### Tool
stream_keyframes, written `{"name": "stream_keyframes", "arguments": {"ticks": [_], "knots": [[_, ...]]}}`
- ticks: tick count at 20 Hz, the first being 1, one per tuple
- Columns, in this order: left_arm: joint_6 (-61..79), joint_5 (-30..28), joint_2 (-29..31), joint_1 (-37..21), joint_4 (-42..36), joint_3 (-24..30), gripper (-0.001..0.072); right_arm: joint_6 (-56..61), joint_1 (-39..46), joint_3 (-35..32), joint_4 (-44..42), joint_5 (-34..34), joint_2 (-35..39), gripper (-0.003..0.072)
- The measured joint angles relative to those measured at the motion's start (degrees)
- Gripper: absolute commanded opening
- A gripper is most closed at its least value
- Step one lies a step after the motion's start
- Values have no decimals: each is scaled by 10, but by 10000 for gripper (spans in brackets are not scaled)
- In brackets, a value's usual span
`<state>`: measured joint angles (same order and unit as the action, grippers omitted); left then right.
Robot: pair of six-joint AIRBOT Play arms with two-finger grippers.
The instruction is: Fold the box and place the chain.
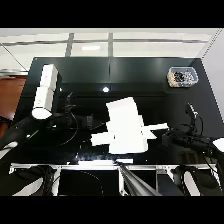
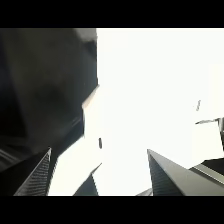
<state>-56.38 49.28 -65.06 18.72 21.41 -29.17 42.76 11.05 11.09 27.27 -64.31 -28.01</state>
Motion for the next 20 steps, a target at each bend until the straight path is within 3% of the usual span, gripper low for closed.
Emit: {"name": "stream_keyframes", "arguments": {"ticks": [6,13,20], "knots": [[124,31,-136,18,-93,-54,706,19,-3,-2,10,-1,3,41],[203,163,-267,39,-112,-150,706,43,-3,-3,43,-12,3,41],[264,267,-330,41,-113,-175,684,53,-3,-3,51,-14,3,41]]}}
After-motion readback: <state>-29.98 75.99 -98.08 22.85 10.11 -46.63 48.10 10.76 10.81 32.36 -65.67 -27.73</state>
